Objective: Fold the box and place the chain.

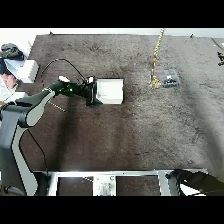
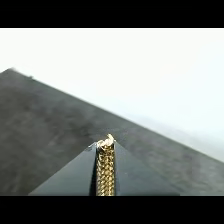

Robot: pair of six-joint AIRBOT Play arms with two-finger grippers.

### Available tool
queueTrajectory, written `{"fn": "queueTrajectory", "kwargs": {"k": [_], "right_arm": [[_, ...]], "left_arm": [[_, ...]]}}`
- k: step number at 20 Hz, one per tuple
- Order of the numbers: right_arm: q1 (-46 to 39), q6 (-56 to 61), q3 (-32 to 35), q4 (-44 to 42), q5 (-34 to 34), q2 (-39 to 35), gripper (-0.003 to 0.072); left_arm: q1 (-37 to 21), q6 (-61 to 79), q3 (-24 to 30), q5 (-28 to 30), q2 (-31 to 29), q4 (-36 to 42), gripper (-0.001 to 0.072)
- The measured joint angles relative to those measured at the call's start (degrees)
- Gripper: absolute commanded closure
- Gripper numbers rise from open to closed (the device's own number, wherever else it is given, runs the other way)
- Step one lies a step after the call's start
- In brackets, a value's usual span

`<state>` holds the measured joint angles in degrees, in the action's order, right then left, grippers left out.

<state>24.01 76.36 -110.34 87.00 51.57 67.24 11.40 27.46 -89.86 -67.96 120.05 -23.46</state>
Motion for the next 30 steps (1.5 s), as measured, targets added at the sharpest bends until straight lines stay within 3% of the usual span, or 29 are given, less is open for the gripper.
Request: {"fn": "queueTrajectory", "kwargs": {"k": [11,15,16,17,18,24,25,26,27,28,29,30], "right_arm": [[7.91,-1.46,0.33,-6.32,13.46,12.85,0.0677],[8.48,-1.95,5.25,-8.55,14.97,18.62,0.0676],[8.50,-2.36,7.61,-9.07,14.21,19.61,0.0577],[8.37,-2.51,10.19,-9.29,13.03,20.28,0.0352],[8.00,-2.80,12.83,-9.55,11.65,20.79,0.0269],[-0.44,-0.70,24.90,-10.29,3.19,21.31,0.0270],[-2.62,0.17,26.80,-10.25,2.56,20.79,0.0316],[-5.11,1.09,28.92,-10.27,1.53,19.96,0.0443],[-7.28,1.88,30.69,-10.71,0.87,19.19,0.0461],[-9.20,2.43,32.28,-11.87,0.35,18.53,0.0448],[-10.49,2.29,33.44,-13.73,0.09,18.03,0.0257],[-11.39,1.49,34.40,-15.72,0.13,17.62,0.0206]], "left_arm": [[0.00,0.00,0.00,0.00,0.00,-0.02,0.0446],[0.00,0.00,0.00,0.02,0.00,-0.02,0.0446],[0.00,-0.02,0.00,0.00,0.00,0.00,0.0446],[0.00,0.00,0.00,0.00,0.00,0.00,0.0446],[0.00,0.00,0.00,0.00,0.00,-0.02,0.0446],[0.00,-0.02,0.00,0.00,0.00,0.00,0.0446],[0.00,0.00,0.00,0.00,0.00,0.00,0.0446],[0.00,0.00,0.00,0.00,0.00,-0.02,0.0446],[0.00,-0.02,0.00,0.00,0.00,-0.02,0.0446],[0.00,-0.02,0.00,0.00,0.00,-0.02,0.0446],[0.00,-0.02,0.00,0.00,0.00,-0.02,0.0446],[0.00,0.00,0.00,0.00,0.00,0.00,0.0446]]}}
